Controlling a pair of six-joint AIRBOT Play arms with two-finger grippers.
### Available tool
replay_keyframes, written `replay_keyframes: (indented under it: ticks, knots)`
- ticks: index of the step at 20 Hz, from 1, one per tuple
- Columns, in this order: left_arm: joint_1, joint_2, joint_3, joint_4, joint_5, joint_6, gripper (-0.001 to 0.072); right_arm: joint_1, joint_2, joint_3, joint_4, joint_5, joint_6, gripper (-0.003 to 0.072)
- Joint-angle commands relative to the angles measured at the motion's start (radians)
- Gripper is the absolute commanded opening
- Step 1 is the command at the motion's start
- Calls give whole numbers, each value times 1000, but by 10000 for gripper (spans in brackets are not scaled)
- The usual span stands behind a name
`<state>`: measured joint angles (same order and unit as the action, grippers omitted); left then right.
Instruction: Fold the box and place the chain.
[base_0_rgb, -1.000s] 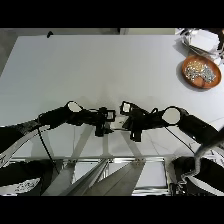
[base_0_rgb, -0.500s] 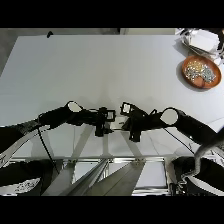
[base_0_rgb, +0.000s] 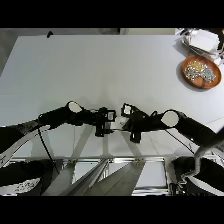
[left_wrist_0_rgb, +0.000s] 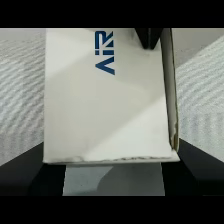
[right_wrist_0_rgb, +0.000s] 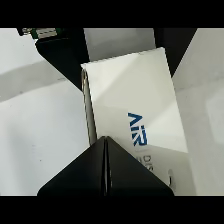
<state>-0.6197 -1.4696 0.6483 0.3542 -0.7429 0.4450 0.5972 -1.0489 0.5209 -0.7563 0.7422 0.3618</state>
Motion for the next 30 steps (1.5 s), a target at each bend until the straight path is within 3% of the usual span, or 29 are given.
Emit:
replay_keyframes:
  ticks: [1, 3, 6, 8, 10, 12, 14, 18, 23, 24, 25, 30]
  knots:
    - [1, 0, 0, 1, -2, 0, 210, -1, 82, 72, 23, -24, 18, 16]
    - [1, 0, 0, 1, -2, 0, 210, -1, 145, 132, -68, -24, 132, 16]
    - [1, 0, 0, 1, -2, 0, 210, -3, 225, 209, -495, 35, 509, 13]
    - [1, 0, 0, 1, -1, 0, 210, -55, 247, 254, -729, 198, 751, 13]
    - [1, 0, 0, 1, -2, 0, 210, -184, 243, 264, -799, 398, 954, 12]
    - [1, 0, 0, 1, -2, 0, 210, -375, 226, 263, -803, 625, 999, 13]
    - [1, 0, 0, 1, -2, 0, 210, -566, 209, 263, -803, 747, 971, 13]
    - [1, 0, 0, -5, -3, 0, 209, -856, 200, 262, -765, 713, 940, 15]
    - [1, 0, 0, -3, -59, 0, 198, -910, 189, 258, -674, 678, 939, 17]
    - [2, 2, 0, -2, -59, -3, 64, -910, 188, 258, -660, 674, 939, 17]
    - [7, 13, 0, 1, -61, -22, 5, -910, 188, 258, -648, 668, 939, 17]
    - [134, 172, 0, 68, -23, -385, 4, -910, 188, 258, -637, 634, 939, 17]
